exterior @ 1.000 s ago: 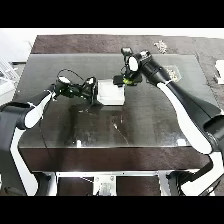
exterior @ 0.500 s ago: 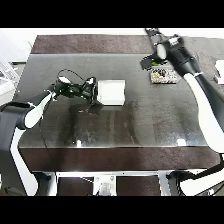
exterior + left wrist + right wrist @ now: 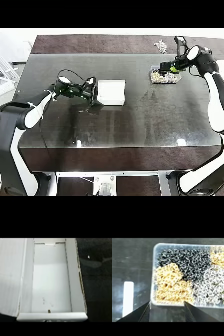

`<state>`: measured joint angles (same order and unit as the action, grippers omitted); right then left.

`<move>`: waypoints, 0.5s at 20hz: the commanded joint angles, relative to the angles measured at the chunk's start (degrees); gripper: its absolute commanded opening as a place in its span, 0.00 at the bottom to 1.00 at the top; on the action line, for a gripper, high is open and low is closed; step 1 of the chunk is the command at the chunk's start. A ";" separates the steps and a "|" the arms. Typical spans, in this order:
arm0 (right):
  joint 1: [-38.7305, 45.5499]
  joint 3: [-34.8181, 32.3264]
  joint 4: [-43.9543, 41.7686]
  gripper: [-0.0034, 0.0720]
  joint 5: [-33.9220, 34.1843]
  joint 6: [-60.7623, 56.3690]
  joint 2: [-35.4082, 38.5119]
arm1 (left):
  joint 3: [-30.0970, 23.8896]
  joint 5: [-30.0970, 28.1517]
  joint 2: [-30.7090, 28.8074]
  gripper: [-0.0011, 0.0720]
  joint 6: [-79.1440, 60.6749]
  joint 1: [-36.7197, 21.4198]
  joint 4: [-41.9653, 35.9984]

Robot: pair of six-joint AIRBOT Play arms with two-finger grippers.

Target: Fold the box and place the chain.

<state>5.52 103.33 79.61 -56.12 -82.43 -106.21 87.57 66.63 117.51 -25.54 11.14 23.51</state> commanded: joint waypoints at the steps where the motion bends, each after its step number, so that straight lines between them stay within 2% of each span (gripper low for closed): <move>1: 1.40 0.61 -3.15 0.70 3.63 2.10 -3.72 | 0.04 0.02 -0.02 0.68 0.00 0.00 0.00; 9: 1.36 0.74 -2.93 0.69 3.58 2.10 -6.05 | 0.04 0.02 -0.02 0.68 0.00 0.00 0.00; 10: 1.36 0.76 -2.89 0.66 3.61 2.10 -6.38 | 0.04 0.02 -0.02 0.68 0.00 0.00 0.00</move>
<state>6.83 104.05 76.77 -52.64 -80.42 -111.72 87.57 66.65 117.51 -25.54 11.11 23.49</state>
